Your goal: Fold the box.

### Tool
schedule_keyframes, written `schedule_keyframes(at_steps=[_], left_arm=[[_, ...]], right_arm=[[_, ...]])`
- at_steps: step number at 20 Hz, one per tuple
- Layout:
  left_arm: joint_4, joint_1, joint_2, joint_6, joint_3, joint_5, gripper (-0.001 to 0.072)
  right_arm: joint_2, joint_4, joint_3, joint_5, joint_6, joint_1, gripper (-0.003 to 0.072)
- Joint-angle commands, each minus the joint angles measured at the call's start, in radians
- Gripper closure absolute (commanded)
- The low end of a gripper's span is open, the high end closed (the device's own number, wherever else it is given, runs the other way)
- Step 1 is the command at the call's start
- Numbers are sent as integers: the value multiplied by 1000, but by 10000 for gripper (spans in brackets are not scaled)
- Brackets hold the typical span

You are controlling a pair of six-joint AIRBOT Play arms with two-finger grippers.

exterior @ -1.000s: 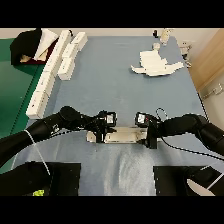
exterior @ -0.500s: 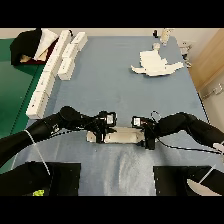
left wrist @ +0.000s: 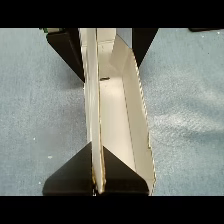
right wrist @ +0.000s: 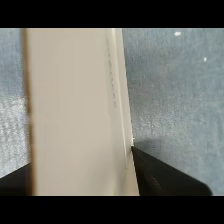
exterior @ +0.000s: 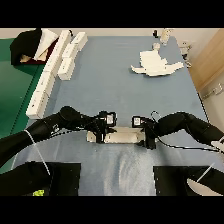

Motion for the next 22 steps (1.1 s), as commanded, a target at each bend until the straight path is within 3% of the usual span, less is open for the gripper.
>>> schedule_keyframes(at_steps=[1, 14, 15, 18, 19, 20, 22], left_arm=[[0, 0, 0, 0, 1, 1, 697], [0, 0, 0, 0, 1, 0, 697], [0, 0, 0, 0, 1, 0, 697], [0, 0, 0, 0, 1, 0, 697], [0, 0, 0, 0, 1, 0, 697], [0, 0, 0, 0, 1, 1, 697], [0, 0, 0, 0, 1, 1, 697]], right_arm=[[25, 0, 1, 2, -2, 0, -1], [42, -1, -60, 124, -2, 42, 6], [42, -2, -60, 124, -2, 42, 51], [42, -2, -60, 125, -2, 42, 70], [42, -1, -60, 116, -2, 42, 184], [42, -1, -60, 113, -2, 42, 238], [42, 1, -60, 114, -2, 42, 237]])
